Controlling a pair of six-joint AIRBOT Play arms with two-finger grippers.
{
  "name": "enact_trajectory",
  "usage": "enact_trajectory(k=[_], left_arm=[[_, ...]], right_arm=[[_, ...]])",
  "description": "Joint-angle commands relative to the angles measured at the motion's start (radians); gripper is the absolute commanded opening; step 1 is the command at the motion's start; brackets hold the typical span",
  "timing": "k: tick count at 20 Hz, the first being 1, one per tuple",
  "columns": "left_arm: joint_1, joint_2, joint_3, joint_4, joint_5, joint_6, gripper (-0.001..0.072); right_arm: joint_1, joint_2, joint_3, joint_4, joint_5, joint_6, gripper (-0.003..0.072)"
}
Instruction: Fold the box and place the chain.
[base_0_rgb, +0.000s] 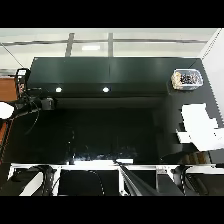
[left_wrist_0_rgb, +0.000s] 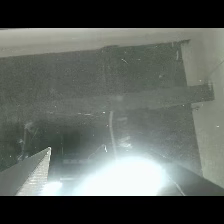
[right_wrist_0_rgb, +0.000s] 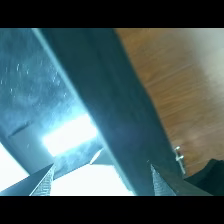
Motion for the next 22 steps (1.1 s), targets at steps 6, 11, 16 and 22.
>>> enact_trajectory(k=[6, 11, 16, 22], left_arm=[[0.000, 0.000, 0.001, 0.000, -0.002, 0.000, 0.0708], [-0.003, 0.000, 0.001, 0.008, -0.001, 0.001, 0.0709], [-0.024, 0.000, 0.001, 0.008, 0.000, 0.001, 0.0709], [-0.024, 0.000, 0.001, 0.007, -0.011, -0.027, 0.0708]], right_arm=[[0.005, 0.013, -0.021, -0.051, 0.064, -0.043, 0.0544], [0.012, 0.055, -0.023, -0.051, 0.070, -0.048, 0.0112], [0.087, 0.163, -0.113, 0.027, 0.068, -0.048, 0.0013], [0.200, 0.403, -0.436, 0.242, 0.023, -0.065, 0.0014]])
